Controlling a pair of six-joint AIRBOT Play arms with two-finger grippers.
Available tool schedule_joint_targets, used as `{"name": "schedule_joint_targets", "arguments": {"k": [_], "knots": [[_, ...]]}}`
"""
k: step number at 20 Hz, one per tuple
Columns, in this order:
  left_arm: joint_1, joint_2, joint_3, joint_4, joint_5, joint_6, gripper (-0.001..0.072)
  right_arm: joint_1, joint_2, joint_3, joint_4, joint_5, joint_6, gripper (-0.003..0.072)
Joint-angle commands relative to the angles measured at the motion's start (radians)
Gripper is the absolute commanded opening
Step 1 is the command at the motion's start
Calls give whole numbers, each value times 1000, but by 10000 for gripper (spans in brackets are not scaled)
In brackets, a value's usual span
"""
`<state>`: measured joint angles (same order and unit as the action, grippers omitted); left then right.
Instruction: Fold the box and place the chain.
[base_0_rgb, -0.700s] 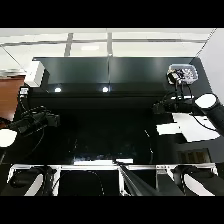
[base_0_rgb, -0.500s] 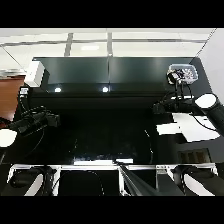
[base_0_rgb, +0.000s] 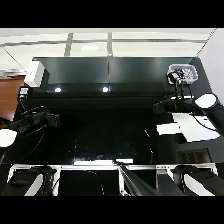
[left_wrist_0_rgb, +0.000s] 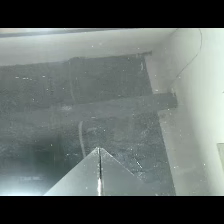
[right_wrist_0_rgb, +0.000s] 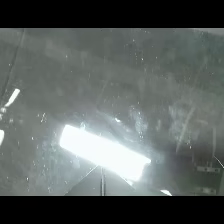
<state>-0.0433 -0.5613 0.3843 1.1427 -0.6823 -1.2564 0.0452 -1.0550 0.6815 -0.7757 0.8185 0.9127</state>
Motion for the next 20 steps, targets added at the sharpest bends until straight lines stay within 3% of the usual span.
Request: {"name": "schedule_joint_targets", "arguments": {"k": [1, 4, 5, 6, 8, 10, 12, 14, 18, 20], "knots": [[0, -2, -3, 0, 77, 0, 27, 1, 0, 0, 100, -105, 0, 15], [-2, -44, -5, -19, 208, -8, 39, 1, -3, 0, 237, -278, -4, 19], [-3, -66, -5, -63, 251, -6, 283, 0, -13, 0, 235, -345, -3, 254], [-10, -91, -3, -83, 294, -7, 720, -3, -30, 0, 231, -390, -2, 720], [-29, -146, 24, -74, 278, 6, 714, -33, -53, 18, 137, -383, 4, 720], [-29, -219, 93, -12, 128, 5, 712, -140, -71, 85, -118, -355, 177, 720], [-25, -306, 183, 167, -40, -127, 711, -322, -120, 199, -399, -283, 392, 720], [-25, -389, 269, 317, -154, -323, 710, -534, -205, 322, -559, -172, 482, 720], [-27, -444, 314, 270, -156, -349, 710, -925, -347, 484, -534, 89, 480, 720], [-27, -452, 314, 256, -165, -349, 710, -1036, -396, 511, -465, 195, 333, 720]]}}
